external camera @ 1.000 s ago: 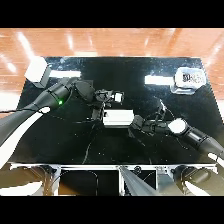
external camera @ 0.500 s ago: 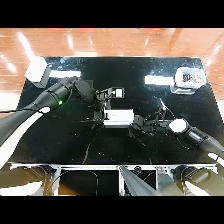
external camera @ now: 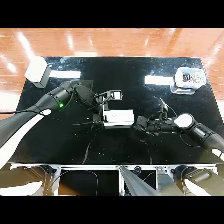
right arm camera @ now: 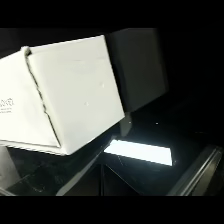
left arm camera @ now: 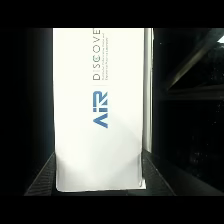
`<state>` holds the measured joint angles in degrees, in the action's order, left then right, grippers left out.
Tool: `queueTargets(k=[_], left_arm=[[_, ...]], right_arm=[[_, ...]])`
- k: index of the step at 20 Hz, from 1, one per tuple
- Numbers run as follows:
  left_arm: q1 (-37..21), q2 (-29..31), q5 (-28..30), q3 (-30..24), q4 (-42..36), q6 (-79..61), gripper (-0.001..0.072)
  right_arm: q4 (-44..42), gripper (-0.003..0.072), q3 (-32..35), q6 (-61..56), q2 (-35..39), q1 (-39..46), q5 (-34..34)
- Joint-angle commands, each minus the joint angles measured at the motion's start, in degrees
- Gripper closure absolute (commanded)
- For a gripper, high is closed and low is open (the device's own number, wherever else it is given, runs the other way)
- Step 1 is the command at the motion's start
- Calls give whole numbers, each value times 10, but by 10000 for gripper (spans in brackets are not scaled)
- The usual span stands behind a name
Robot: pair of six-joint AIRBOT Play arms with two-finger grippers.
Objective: Fold the box and place the chain.
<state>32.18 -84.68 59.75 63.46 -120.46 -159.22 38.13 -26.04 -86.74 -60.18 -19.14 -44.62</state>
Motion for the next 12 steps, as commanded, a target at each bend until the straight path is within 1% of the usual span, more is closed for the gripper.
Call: queueTargets(k=[1, 6, 8, 9, 10, 11, 12], left_arm=[[0, 0, -5, -3, 0, 4, 81], [0, -12, -5, -3, -3, 5, 82], [0, -19, -5, -3, -5, 5, 92], [0, -19, -5, -3, -5, 5, 120], [0, -19, -5, -3, -5, 7, 276], [0, -19, -4, -3, -2, 7, 691], [0, -18, -2, -3, -2, 21, 692]], right_arm=[[12, 654, -2, 7, 0, 21, -36], [12, 654, -2, 9, 0, 21, -33], [12, 654, -2, 10, 0, 21, -33], [12, 654, -2, 11, 0, 21, -33], [12, 654, -2, 13, 0, 21, -33], [12, 654, -2, 17, 0, 21, -31], [12, 654, -3, 19, 0, 21, -26]])
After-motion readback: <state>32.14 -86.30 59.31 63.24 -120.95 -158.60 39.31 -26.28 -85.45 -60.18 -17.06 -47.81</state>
